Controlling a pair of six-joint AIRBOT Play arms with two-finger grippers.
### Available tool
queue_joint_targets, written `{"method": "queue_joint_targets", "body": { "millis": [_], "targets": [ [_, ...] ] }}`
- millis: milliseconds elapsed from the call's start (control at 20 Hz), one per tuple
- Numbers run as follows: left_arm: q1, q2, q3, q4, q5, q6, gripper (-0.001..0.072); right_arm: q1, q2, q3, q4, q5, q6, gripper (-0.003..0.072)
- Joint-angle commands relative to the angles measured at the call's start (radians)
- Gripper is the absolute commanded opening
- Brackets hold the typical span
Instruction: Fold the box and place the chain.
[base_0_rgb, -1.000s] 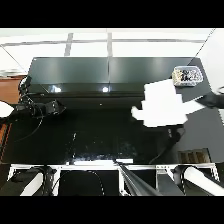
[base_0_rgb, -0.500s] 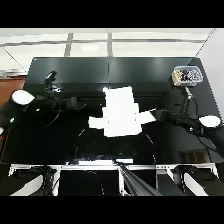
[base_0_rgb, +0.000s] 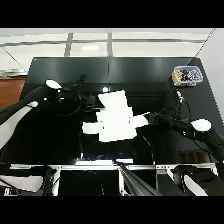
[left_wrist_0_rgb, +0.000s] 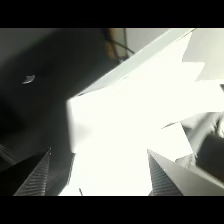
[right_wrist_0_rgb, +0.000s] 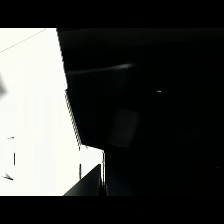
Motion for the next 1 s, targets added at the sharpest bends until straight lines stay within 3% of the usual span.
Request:
{"method": "queue_joint_targets", "body": {
  "millis": [0, 100, 250, 300, 350, 500, 550, 600, 700, 750, 800, 850, 950],
  "targets": [
    [-0.053, -0.097, 0.062, -0.035, -0.108, 0.088, 0.0698, 0.006, 0.001, -0.001, 0.002, -0.005, 0.002, 0.0014],
    [-0.064, -0.133, 0.101, -0.039, -0.225, 0.205, 0.0679, 0.006, 0.001, -0.001, 0.002, -0.005, 0.002, 0.0013],
    [-0.058, -0.146, 0.14, 0.015, -0.32, 0.335, 0.0495, 0.006, 0.001, -0.001, 0.001, 0.012, 0.002, 0.0014],
    [-0.057, -0.148, 0.155, 0.042, -0.336, 0.362, 0.0403, 0.006, 0.001, -0.001, 0.0, 0.017, 0.001, 0.0014],
    [-0.057, -0.151, 0.168, 0.054, -0.353, 0.381, 0.0358, 0.006, 0.001, -0.001, 0.0, 0.018, 0.001, 0.0014],
    [-0.062, -0.175, 0.207, 0.077, -0.387, 0.398, 0.0328, 0.006, 0.001, -0.001, 0.0, 0.018, 0.001, 0.0014],
    [-0.064, -0.188, 0.22, 0.078, -0.401, 0.398, 0.0248, 0.006, 0.001, -0.001, 0.0, 0.018, 0.001, 0.0014],
    [-0.07, -0.203, 0.234, 0.079, -0.412, 0.398, 0.0235, 0.006, 0.001, -0.001, -0.003, 0.018, 0.001, 0.0014],
    [-0.073, -0.219, 0.256, 0.082, -0.408, 0.397, 0.0027, 0.006, 0.001, -0.001, -0.003, 0.021, 0.0, 0.0015],
    [-0.073, -0.219, 0.264, 0.083, -0.401, 0.396, 0.0026, 0.006, 0.001, -0.001, -0.003, 0.027, -0.01, 0.0024],
    [-0.073, -0.219, 0.275, 0.083, -0.399, 0.385, 0.0025, 0.005, 0.001, 0.002, -0.014, 0.03, -0.01, 0.0243],
    [-0.072, -0.217, 0.288, 0.093, -0.399, 0.359, 0.0024, 0.0, 0.002, 0.011, -0.044, 0.048, -0.011, 0.0638],
    [-0.073, -0.198, 0.306, 0.155, -0.394, 0.305, 0.0023, -0.032, 0.003, 0.079, -0.192, 0.161, -0.033, 0.0665]
  ]
}}
